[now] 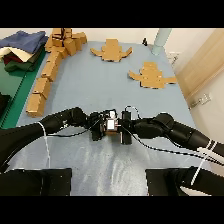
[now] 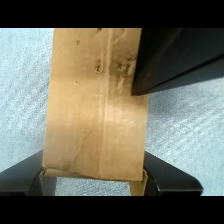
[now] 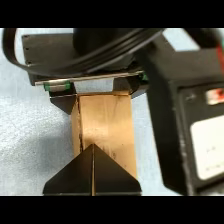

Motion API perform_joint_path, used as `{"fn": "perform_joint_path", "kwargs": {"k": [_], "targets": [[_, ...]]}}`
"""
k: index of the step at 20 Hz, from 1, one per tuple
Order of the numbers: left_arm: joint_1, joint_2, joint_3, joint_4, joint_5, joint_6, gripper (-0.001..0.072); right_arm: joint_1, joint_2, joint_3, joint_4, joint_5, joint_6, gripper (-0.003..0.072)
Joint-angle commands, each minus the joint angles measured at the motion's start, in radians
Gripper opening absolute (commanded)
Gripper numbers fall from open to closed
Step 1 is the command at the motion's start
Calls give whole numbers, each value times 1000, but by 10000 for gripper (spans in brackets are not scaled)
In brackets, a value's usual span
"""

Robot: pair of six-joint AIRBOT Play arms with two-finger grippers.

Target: Fold the box.

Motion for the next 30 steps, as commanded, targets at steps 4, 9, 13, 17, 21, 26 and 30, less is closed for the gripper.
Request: {"fn": "perform_joint_path", "kwargs": {"k": [4, 9, 13, 17, 21, 26, 30], "targets": [[0, 0, 1, 0, 0, 0, 440, 0, -27, -1, -2, -4, 9, 6], [0, 0, 1, 0, 0, 0, 440, 0, -21, 0, -3, -4, 9, 6], [0, 0, 1, 0, 0, 0, 440, 0, 60, 0, -56, -14, 101, 6], [0, 0, 1, 0, 0, 0, 440, -50, 151, 2, -313, -150, 557, 6], [0, 0, 1, 0, 0, 0, 440, -208, 172, 2, -504, -364, 1154, 6], [0, 0, 1, 0, 0, 0, 440, -392, 102, 3, -486, -521, 1389, 6], [0, 0, 1, 0, 0, 0, 439, -405, 84, 3, -383, -534, 1414, 6]]}}
